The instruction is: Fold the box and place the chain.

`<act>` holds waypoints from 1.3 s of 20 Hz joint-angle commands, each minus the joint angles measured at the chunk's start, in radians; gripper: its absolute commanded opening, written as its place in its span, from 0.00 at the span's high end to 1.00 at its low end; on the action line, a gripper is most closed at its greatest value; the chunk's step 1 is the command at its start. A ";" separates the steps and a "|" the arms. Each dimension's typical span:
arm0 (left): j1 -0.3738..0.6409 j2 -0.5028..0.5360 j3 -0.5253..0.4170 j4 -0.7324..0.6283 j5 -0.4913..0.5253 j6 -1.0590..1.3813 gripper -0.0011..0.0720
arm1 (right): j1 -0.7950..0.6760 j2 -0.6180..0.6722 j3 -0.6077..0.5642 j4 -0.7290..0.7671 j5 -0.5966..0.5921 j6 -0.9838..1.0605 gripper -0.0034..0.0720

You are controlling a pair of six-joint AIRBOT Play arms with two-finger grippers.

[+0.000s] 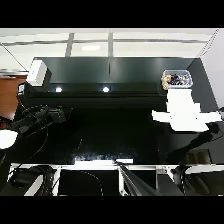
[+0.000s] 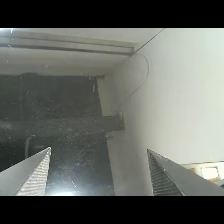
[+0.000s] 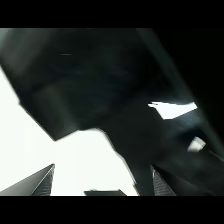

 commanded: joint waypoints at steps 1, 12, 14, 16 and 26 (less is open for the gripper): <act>0.000 -0.001 -0.001 0.000 -0.001 0.000 0.03 | 0.019 -0.089 0.028 0.085 0.087 -0.037 0.06; 0.000 -0.001 -0.001 0.002 -0.004 0.000 0.03 | 0.113 0.099 -0.128 0.004 0.082 -0.107 0.94; 0.000 -0.001 -0.001 0.002 -0.005 0.000 0.03 | 0.130 0.200 -0.227 0.105 0.058 -0.129 0.94; 0.000 -0.001 -0.001 0.002 -0.005 0.000 0.03 | 0.151 0.303 -0.336 0.219 0.029 -0.129 0.94; -0.103 -0.058 0.000 -0.080 0.018 0.011 0.03 | 0.656 0.935 -1.010 0.620 -0.467 -0.149 0.94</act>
